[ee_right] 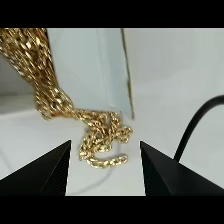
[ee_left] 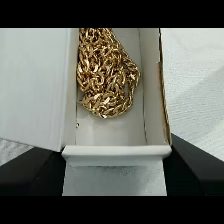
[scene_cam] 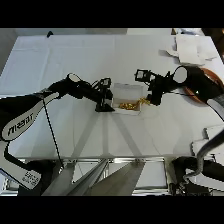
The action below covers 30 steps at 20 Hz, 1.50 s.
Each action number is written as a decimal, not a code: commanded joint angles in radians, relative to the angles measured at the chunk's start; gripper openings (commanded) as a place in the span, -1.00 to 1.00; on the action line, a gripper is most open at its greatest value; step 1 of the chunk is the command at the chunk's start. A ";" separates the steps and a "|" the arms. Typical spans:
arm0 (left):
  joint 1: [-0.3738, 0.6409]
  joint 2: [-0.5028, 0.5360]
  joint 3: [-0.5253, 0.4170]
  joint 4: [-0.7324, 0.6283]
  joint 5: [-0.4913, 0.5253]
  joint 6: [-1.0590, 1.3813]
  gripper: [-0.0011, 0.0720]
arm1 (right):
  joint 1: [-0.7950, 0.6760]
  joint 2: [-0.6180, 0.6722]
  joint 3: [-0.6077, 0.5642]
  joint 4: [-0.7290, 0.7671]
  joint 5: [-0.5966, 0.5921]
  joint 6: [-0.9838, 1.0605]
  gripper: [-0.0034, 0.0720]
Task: Fold the box and place the chain.
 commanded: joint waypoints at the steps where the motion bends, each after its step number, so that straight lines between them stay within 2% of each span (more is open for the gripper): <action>1: 0.000 0.000 0.000 0.000 0.000 0.000 -0.59 | -0.037 -0.065 0.001 -0.006 0.000 -0.069 0.38; 9: 0.000 0.000 0.000 0.000 0.000 0.000 -0.59 | -0.040 -0.219 0.001 0.007 -0.010 -0.083 0.36; 10: 0.000 0.000 0.000 0.000 0.000 0.000 -0.59 | -0.040 -0.235 0.001 0.007 -0.010 -0.069 0.28; 11: 0.000 0.000 0.000 0.000 0.000 0.000 -0.59 | -0.040 -0.246 0.001 0.008 -0.012 -0.047 0.00; 12: 0.000 0.000 0.000 0.000 0.001 0.000 -0.59 | -0.040 -0.248 0.001 0.006 -0.012 -0.031 -0.69; 13: 0.000 0.000 0.000 0.000 0.001 0.000 -0.59 | -0.040 -0.247 0.001 0.005 -0.006 -0.027 -0.89; 19: 0.000 0.000 0.000 0.000 0.000 0.000 -0.59 | -0.040 -0.192 0.001 0.007 -0.010 0.079 -0.89; 30: 0.000 0.000 0.000 0.000 0.000 0.000 -0.59 | 0.005 0.060 0.001 0.144 0.066 0.101 -0.89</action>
